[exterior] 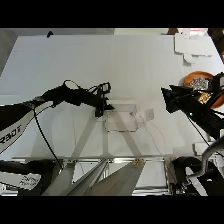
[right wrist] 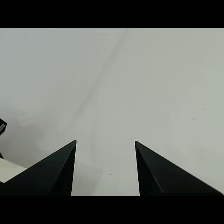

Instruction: Fold the box and place the chain.

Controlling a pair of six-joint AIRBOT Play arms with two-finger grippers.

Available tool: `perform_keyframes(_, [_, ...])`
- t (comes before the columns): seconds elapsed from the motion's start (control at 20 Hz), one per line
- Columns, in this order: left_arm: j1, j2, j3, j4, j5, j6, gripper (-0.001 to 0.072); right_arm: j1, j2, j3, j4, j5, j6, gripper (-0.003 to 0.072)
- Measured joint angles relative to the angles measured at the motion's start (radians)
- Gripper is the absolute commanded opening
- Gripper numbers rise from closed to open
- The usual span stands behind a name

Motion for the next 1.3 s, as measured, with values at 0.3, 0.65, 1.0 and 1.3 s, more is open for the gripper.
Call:
perform_keyframes(0.3, [0.0, 0.0, 0.0, 0.016, 0.005, 0.0, 0.0003, 0.0, 0.008, 0.001, 0.003, -0.001, 0.0, 0.0401])
perform_keyframes(0.65, [0.0, 0.0, 0.0, 0.022, 0.007, -0.002, 0.0003, 0.0, 0.098, 0.121, 0.004, 0.306, -0.077, 0.0678])
perform_keyframes(1.0, [0.0, 0.0, 0.0, 0.023, 0.008, -0.002, 0.0003, 0.002, 0.181, 0.198, -0.029, 0.851, -0.262, 0.0702])
perform_keyframes(1.3, [0.0, 0.0, 0.0, 0.024, 0.008, -0.002, 0.0004, 0.013, 0.196, 0.205, -0.078, 0.988, -0.336, 0.0706])
